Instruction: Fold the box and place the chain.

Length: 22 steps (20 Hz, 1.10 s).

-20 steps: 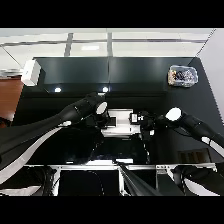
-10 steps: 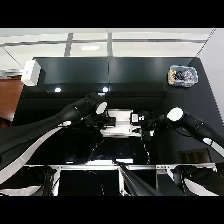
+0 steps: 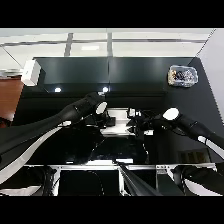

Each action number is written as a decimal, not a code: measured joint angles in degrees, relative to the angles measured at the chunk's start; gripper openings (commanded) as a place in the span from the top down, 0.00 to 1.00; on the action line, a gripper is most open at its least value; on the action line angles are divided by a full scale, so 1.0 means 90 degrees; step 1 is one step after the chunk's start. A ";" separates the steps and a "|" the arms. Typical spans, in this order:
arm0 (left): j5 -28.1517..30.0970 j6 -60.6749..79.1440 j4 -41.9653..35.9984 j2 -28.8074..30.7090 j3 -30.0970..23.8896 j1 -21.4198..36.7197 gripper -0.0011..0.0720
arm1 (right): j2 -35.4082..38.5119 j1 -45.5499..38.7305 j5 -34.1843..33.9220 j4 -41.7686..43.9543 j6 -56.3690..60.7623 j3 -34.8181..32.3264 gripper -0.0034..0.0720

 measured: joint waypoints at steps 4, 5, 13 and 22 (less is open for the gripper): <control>0.0007 -0.0019 -0.0012 0.0000 0.0000 -0.0002 0.95 | -0.0051 0.0005 -0.0100 0.0129 0.0221 0.0000 0.57; 0.0017 -0.0017 -0.0010 0.0000 0.0000 0.0000 0.95 | -0.0058 0.0005 -0.0121 0.0151 0.0335 0.0000 0.26; 0.0007 0.0005 -0.0032 0.0000 0.0002 -0.0002 0.95 | 0.0318 -0.0454 0.0274 -0.0930 0.2987 0.0250 0.94; -0.0015 0.0005 -0.0034 0.0000 0.0002 -0.0002 0.95 | 0.0855 -0.4318 0.2120 -0.2630 0.8128 0.0010 0.94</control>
